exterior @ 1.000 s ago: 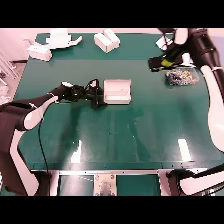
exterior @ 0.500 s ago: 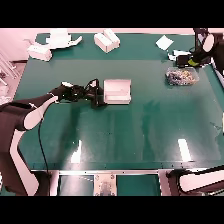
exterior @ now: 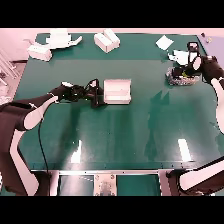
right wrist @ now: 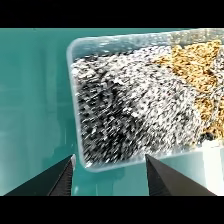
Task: Fold the box and place the chain.
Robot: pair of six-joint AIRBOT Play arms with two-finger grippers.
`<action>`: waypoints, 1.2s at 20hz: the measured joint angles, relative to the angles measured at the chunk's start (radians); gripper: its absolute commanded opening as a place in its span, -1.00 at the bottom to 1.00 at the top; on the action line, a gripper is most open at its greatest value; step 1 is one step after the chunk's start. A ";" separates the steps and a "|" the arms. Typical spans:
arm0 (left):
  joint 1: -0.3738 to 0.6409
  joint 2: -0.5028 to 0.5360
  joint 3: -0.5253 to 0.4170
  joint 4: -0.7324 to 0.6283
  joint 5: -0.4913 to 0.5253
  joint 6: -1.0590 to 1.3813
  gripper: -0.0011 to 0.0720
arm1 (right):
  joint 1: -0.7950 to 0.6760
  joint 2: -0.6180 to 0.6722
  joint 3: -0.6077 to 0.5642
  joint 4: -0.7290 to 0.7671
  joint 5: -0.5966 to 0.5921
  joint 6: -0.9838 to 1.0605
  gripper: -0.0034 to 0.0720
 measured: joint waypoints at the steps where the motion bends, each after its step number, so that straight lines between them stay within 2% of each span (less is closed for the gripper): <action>1: 0.000 0.000 0.000 0.000 0.000 0.000 0.31 | -0.005 -0.009 -0.002 0.000 -0.013 0.000 0.44; 6: 0.000 0.000 0.000 0.000 0.000 0.000 0.31 | -0.031 -0.031 -0.004 0.001 -0.077 0.006 0.44; 15: 0.000 0.000 0.000 0.000 0.000 0.000 0.31 | -0.041 -0.068 -0.004 0.031 -0.098 0.009 0.43; 17: 0.000 0.000 0.000 0.000 0.000 0.000 0.31 | -0.037 -0.078 -0.004 0.039 -0.099 0.008 0.21; 19: 0.000 0.000 0.000 0.000 0.000 0.000 0.31 | -0.036 -0.087 -0.004 0.046 -0.105 0.008 0.11; 21: 0.000 0.000 0.000 0.000 0.000 0.000 0.31 | -0.034 -0.097 -0.004 0.054 -0.108 0.008 -0.31; 23: 0.000 0.000 0.000 0.000 0.000 0.000 0.31 | -0.030 -0.104 -0.003 0.056 -0.110 0.007 -0.85; 24: 0.000 0.000 0.000 0.000 0.000 0.000 0.31 | -0.028 -0.106 -0.002 0.056 -0.108 0.005 -0.89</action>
